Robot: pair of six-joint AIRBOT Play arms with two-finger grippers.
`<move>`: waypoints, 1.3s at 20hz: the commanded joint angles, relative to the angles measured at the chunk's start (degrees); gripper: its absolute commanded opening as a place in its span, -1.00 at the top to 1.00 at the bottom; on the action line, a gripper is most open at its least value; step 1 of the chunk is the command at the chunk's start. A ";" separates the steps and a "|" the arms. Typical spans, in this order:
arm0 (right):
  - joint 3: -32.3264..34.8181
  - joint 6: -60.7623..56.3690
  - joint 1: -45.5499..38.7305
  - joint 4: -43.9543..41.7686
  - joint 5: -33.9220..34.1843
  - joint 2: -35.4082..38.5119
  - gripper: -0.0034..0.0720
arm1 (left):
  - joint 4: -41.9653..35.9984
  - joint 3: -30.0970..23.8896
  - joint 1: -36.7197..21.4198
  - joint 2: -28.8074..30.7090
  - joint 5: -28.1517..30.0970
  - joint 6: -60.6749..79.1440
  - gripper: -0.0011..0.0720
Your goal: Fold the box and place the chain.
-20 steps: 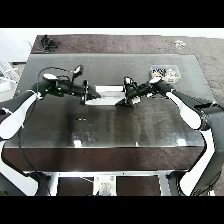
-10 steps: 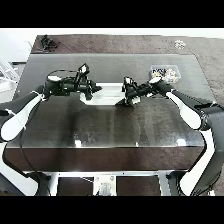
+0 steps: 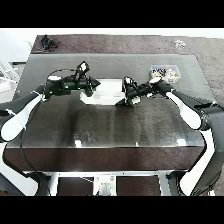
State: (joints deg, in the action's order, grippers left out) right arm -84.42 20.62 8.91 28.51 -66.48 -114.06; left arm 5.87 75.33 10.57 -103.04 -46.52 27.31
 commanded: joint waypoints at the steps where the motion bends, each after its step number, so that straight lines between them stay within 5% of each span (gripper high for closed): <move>1: 0.00 0.02 -0.04 0.02 -0.04 -0.04 -0.65 | -0.61 -0.02 0.79 -0.59 3.17 0.70 0.92; 12: 0.00 0.02 -0.02 0.02 -0.04 -0.04 -0.65 | 0.11 -0.02 4.72 -3.08 12.90 1.86 0.92; 19: 0.00 0.02 -0.02 0.02 -0.04 -0.04 -0.65 | 0.13 0.81 4.70 0.57 12.74 4.50 0.92; 21: 0.00 0.02 -0.02 0.02 -0.04 -0.04 -0.65 | 1.01 0.79 3.78 3.72 9.49 4.31 0.92; 26: 0.00 0.02 -0.02 0.02 -0.04 -0.04 -0.65 | 5.66 0.81 -3.32 9.97 -11.13 -3.82 0.92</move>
State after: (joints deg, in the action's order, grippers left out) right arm -84.42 20.71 8.91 28.67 -66.61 -114.08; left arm 8.56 76.09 10.55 -96.07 -46.28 28.34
